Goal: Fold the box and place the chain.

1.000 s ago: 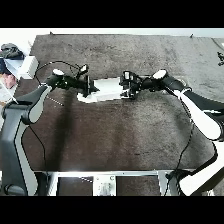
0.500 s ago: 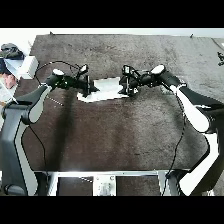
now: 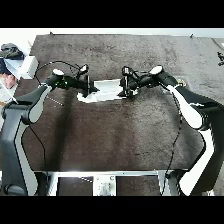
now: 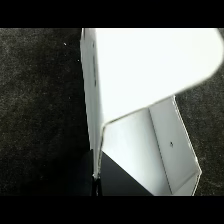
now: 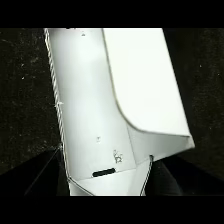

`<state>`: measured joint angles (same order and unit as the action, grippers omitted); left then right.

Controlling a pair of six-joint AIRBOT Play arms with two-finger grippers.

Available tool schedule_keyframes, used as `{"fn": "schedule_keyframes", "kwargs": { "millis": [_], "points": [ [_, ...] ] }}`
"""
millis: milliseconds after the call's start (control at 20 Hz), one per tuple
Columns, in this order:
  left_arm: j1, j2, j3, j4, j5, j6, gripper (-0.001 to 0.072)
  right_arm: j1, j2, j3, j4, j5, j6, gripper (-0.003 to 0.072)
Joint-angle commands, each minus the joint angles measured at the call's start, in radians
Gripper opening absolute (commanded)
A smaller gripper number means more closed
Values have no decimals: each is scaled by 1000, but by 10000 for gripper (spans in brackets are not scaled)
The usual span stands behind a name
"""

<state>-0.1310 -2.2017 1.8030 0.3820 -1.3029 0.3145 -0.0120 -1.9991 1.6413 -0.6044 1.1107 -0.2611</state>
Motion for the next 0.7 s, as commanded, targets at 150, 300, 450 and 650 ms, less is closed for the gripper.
{"fn": "schedule_keyframes", "kwargs": {
  "millis": [150, 300, 450, 650],
  "points": [
    [0, 0, 0, -1, 5, 0, 11, 0, -48, 32, 10, 59, 5, 578],
    [0, 0, 0, -1, 5, 0, 11, 1, -84, 84, 10, 100, 39, 578],
    [0, 0, 0, -1, 5, 0, 11, 1, -90, 89, -8, 102, 38, 578],
    [0, 0, 0, -1, 5, 0, 11, 3, -92, 89, -13, 102, 37, 578]
  ]
}}
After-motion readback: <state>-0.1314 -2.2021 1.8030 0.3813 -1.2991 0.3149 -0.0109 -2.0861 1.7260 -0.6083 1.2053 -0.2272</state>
